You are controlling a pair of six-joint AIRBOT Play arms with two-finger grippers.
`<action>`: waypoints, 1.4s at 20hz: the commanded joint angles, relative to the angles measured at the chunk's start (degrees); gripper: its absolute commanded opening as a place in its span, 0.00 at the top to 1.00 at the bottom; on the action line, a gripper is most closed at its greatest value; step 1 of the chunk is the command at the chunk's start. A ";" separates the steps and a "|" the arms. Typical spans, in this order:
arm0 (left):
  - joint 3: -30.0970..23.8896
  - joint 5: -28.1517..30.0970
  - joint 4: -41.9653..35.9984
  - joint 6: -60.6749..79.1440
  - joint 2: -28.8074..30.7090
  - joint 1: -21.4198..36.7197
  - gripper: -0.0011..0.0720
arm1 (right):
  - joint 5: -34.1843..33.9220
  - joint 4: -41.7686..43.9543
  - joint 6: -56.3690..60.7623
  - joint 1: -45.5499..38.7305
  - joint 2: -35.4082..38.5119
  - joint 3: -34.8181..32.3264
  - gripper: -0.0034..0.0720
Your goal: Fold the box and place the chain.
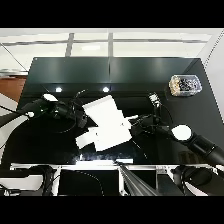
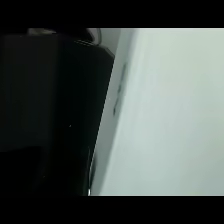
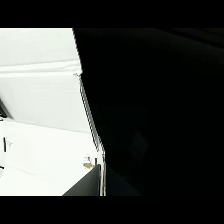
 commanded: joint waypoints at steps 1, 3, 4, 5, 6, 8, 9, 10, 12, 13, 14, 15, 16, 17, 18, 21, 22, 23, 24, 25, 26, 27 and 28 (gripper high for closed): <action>0.31 -0.35 0.50 0.20 -0.04 0.02 0.79 | 0.07 -0.24 0.02 0.00 0.02 -0.02 0.92; 0.31 -0.63 0.55 0.31 -0.04 -0.07 0.95 | 0.26 -0.24 0.02 0.00 0.02 -0.02 0.92; 0.31 -0.66 0.59 0.33 -0.04 -0.07 0.95 | 0.28 -0.24 0.04 0.00 0.02 -0.02 0.83; 0.33 -0.59 0.61 0.31 -0.02 -0.04 0.95 | 0.26 -0.37 0.02 -0.17 0.07 -0.02 0.21; 0.61 -0.76 0.52 0.26 0.02 -0.09 0.95 | 0.90 -1.73 0.02 -0.76 0.22 0.22 0.02; 0.92 -1.22 0.59 0.48 1.46 -1.01 0.95 | 6.64 -7.91 0.02 -4.17 1.40 2.34 0.02; 0.92 -0.74 1.16 1.40 2.95 -1.77 0.95 | 10.86 -11.87 0.11 -6.69 2.51 4.26 0.02; 0.92 0.42 2.78 2.75 5.09 -2.75 0.95 | 14.80 -15.96 1.03 -9.51 3.76 6.45 0.02; 0.90 4.70 7.06 4.13 10.08 -5.29 0.95 | 21.16 -24.11 3.82 -15.19 5.64 10.40 0.02; 0.87 7.39 8.92 4.59 12.48 -6.88 0.95 | 23.56 -27.23 4.02 -17.62 6.21 11.74 0.02; 0.79 9.97 10.32 6.38 14.64 -8.74 0.95 | 25.38 -30.05 3.98 -19.52 6.54 12.46 0.02; 0.52 12.57 11.43 9.57 16.63 -10.99 0.95 | 26.95 -33.03 3.52 -20.68 6.56 12.61 0.02; 0.42 14.82 13.27 12.74 17.99 -13.27 0.95 | 28.72 -35.71 2.10 -20.81 6.38 12.55 0.02; 0.35 18.03 15.15 13.62 18.73 -15.69 0.95 | 29.81 -36.54 -0.39 -20.68 6.34 12.13 0.02; -0.02 21.44 15.76 14.08 18.75 -17.86 0.95 | 30.29 -36.52 -3.21 -20.33 6.34 11.52 0.02; -2.67 30.40 16.37 14.58 18.10 -22.29 0.95 | 29.73 -36.41 -6.95 -17.92 6.32 9.73 0.02; -3.82 32.00 17.00 14.56 17.88 -22.86 0.95 | 29.55 -35.98 -6.93 -16.94 6.32 9.25 0.02; -4.85 32.48 17.49 14.58 17.75 -22.91 0.95 | 29.66 -35.17 -6.91 -16.04 6.32 9.05 0.02; -5.77 32.48 17.51 14.56 17.55 -22.69 0.95 | 29.59 -35.04 -6.91 -15.19 6.32 9.03 0.02; -6.43 32.48 17.53 14.56 17.29 -22.62 0.95 | 29.38 -35.04 -6.93 -14.47 6.32 9.03 0.02; -6.69 32.37 17.66 14.58 16.81 -22.53 0.95 | 28.89 -35.06 -7.17 -13.94 6.32 9.01 0.02; -6.67 32.35 17.62 14.58 16.35 -22.53 0.94 | 28.72 -34.97 -8.41 -13.62 6.32 8.98 0.02; -6.62 32.33 17.64 14.60 15.93 -22.56 0.94 | 28.79 -34.80 -9.90 -13.25 6.25 8.96 0.02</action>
